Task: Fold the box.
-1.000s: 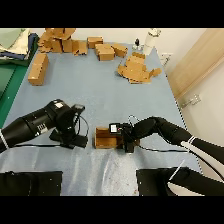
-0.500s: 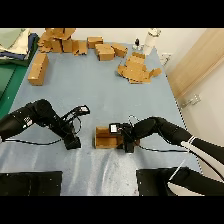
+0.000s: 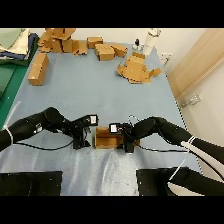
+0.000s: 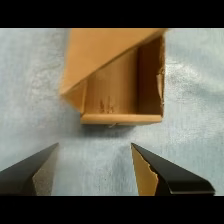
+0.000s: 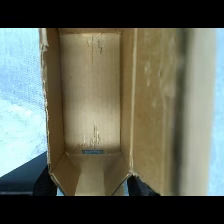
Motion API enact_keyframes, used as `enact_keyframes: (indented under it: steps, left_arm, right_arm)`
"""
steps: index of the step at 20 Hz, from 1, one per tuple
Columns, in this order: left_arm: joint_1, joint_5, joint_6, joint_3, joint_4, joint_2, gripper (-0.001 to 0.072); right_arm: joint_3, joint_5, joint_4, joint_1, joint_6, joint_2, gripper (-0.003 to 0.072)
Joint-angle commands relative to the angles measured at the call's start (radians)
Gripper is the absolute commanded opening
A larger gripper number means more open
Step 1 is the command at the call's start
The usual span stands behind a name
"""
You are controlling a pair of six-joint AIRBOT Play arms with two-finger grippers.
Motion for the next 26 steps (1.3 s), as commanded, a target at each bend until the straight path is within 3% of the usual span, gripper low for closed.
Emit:
enact_keyframes:
  steps: [1,26]
  left_arm:
    - [-0.066,0.098,0.061,-0.044,-0.032,-0.006,0.0696]
    - [-0.107,0.133,0.061,-0.056,-0.119,0.024,0.0696]
  right_arm:
    - [0.000,0.000,0.000,0.001,0.000,0.000,0.0458]
    - [0.000,0.000,0.000,0.001,0.000,0.000,0.0458]
